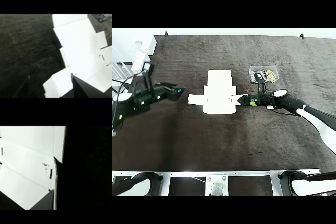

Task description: Fold the box and place the chain.

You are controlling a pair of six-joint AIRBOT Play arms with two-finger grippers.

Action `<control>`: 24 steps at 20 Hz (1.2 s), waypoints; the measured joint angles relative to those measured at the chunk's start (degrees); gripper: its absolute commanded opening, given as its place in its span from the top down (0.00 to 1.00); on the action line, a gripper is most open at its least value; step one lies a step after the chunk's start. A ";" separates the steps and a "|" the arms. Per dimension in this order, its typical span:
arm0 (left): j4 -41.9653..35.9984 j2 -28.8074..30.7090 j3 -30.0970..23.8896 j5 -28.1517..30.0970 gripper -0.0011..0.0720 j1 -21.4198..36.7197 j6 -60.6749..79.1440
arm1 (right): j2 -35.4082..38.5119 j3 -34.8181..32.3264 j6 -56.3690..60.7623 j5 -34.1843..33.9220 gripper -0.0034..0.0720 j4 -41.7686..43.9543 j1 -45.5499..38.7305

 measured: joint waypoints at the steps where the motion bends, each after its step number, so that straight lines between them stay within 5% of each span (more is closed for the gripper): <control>1: 1.68 -3.48 3.82 -2.05 0.19 -0.02 -2.25 | 0.33 -0.15 -0.28 -0.48 0.95 -0.07 0.20; 8: 13.42 -21.90 27.41 -16.13 0.19 -0.39 -18.43 | 2.38 -0.79 -2.05 -2.71 0.95 -0.42 0.83; 14: 26.10 -33.09 43.89 -23.04 0.19 -6.49 -31.10 | 2.67 -0.90 -2.23 -3.04 0.95 0.09 1.55; 24: 26.69 -39.54 49.99 -25.92 0.19 -8.59 -33.79 | 2.69 -2.56 -1.99 -4.70 0.95 4.09 3.69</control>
